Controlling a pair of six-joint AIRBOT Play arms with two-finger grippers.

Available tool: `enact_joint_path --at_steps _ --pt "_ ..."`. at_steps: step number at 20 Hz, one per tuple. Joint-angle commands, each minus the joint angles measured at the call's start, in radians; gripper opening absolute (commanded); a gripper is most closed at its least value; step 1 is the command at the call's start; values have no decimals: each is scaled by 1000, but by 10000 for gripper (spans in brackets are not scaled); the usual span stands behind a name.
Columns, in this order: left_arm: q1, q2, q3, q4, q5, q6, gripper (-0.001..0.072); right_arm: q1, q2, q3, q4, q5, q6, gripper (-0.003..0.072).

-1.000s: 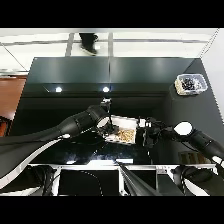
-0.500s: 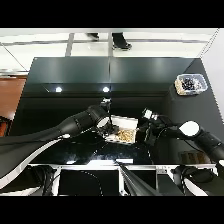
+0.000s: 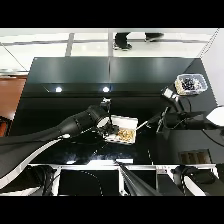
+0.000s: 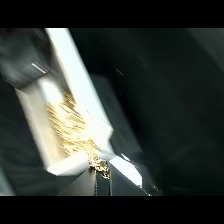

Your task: Fold the box and place the chain.

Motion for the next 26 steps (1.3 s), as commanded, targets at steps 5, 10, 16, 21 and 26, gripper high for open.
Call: enact_joint_path --at_steps 5,10,16,21,26 --pt "0 0 1 0 0 1 33 -13 5 85 302 157 64 17" --pt "0 0 1 0 0 1 33 68 -23 19 301 50 191 198" --pt "0 0 1 0 -23 2 33 -72 -19 49 129 20 239 291" --pt "8 0 3 3 -25 -80 32 -221 -19 86 138 60 239 291" --pt "14 0 13 -1 -17 -179 489 -231 -19 86 145 60 239 291"
